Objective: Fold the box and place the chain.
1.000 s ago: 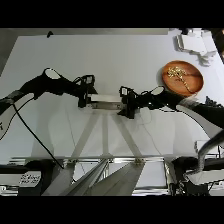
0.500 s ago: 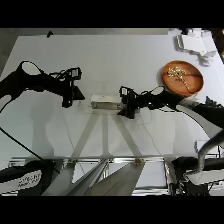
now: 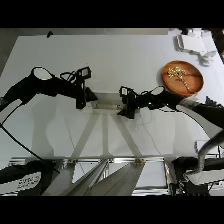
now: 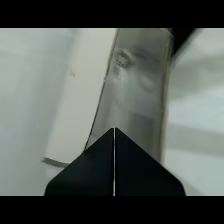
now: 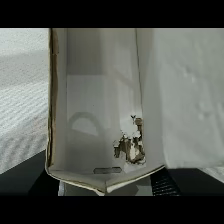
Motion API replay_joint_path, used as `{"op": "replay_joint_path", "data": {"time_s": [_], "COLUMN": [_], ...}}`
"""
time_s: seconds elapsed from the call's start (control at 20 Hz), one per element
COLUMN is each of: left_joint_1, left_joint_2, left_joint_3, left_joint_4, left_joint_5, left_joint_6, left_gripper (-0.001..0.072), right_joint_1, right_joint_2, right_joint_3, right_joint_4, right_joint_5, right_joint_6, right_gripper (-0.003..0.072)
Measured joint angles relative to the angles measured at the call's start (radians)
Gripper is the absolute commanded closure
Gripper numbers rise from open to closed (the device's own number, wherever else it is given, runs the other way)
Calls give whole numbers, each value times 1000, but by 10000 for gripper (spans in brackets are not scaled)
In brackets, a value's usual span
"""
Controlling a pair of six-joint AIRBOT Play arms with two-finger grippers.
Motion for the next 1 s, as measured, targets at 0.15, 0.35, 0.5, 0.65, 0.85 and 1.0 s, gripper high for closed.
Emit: {"op": "replay_joint_path", "data": {"time_s": [0.15,0.35,0.5,0.65,0.85,1.0], "left_joint_1": [-5,-24,-26,-2,46,64], "left_joint_2": [-27,-108,-156,-145,-55,14], "left_joint_3": [-2,-2,-2,-3,-3,-2], "left_joint_4": [-103,-156,-171,-172,-99,51], "left_joint_5": [162,265,288,263,175,104], "left_joint_6": [-2,-4,-5,-5,1,4], "left_gripper": [699,699,699,699,698,690], "right_joint_1": [0,0,0,0,0,0], "right_joint_2": [0,0,0,0,0,0], "right_joint_3": [0,0,0,0,0,0], "right_joint_4": [0,0,0,0,0,0], "right_joint_5": [0,0,0,0,0,0], "right_joint_6": [0,0,0,0,0,0], "right_gripper": [286,286,286,286,286,286]}}
